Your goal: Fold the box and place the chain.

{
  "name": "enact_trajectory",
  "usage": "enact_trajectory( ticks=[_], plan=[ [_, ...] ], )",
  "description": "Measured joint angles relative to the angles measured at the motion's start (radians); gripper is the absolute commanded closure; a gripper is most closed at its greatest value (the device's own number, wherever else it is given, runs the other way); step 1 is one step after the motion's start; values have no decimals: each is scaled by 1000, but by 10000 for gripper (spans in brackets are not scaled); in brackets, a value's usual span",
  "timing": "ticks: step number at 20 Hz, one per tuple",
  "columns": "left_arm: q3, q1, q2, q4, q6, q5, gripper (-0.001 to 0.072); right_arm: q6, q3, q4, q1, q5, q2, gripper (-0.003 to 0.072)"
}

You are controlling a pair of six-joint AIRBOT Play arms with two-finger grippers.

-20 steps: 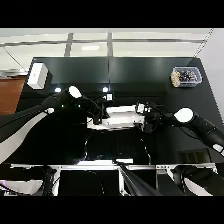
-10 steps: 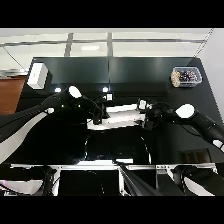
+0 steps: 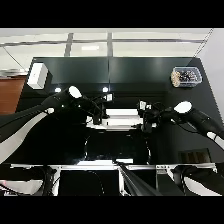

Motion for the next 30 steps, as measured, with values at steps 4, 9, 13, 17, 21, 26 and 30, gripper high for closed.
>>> enact_trajectory(
  ticks=[4,9,13,17,21,26,30],
  plan=[
    [0,0,0,0,0,2,682,-25,-2,11,0,17,-25,-19],
    [0,0,0,-1,0,3,682,26,-3,12,2,25,-34,-19],
    [0,0,0,-1,0,3,682,100,-3,14,8,39,-35,-19],
    [0,0,0,0,0,3,682,147,-2,-8,12,52,-35,-19],
    [0,0,0,-1,0,4,682,116,-3,-49,13,29,-38,-19],
    [0,0,0,-3,-1,8,682,32,-3,-70,10,-17,-43,-19],
    [0,0,0,-2,-1,8,682,-32,-3,-72,10,-30,-48,-20]
  ],
)
